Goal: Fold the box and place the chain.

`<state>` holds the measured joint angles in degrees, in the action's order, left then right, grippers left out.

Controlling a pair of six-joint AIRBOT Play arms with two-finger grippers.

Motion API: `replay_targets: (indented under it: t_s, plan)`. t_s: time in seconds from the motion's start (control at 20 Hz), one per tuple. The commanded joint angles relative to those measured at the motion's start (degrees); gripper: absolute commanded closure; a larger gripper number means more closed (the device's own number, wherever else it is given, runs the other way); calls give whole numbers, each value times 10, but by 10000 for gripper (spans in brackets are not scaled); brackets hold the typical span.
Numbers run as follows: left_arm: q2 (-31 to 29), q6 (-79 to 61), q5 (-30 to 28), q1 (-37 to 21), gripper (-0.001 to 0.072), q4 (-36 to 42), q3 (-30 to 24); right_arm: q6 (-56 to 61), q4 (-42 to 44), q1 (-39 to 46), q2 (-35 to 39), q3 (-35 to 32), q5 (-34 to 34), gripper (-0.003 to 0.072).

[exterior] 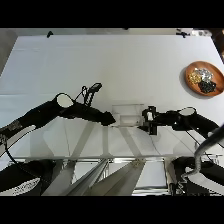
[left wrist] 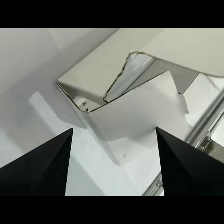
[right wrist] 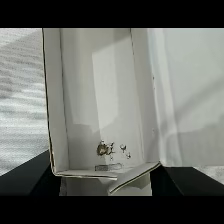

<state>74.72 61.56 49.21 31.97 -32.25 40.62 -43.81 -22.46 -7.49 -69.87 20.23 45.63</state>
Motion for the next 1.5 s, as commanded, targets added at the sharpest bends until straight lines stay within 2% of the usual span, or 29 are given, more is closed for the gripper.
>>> replay_targets:
  t_s: [0.0,0.1,0.25,0.4,0.75,0.95,1.45]
  plan:
    - [1,38,9,3,131,-11,2,0,0,0,0,0,0,221]
    - [1,65,10,4,131,-23,8,0,0,0,0,0,0,221]
    - [6,130,18,12,131,-70,44,0,0,0,0,0,0,221]
    - [29,197,47,26,132,-123,73,0,0,0,0,0,0,221]
    - [59,251,61,51,133,-157,122,0,0,0,0,0,0,221]
    - [74,325,74,53,136,-221,139,0,0,0,0,0,0,221]
    - [86,378,78,82,139,-225,156,0,0,0,0,0,0,221]
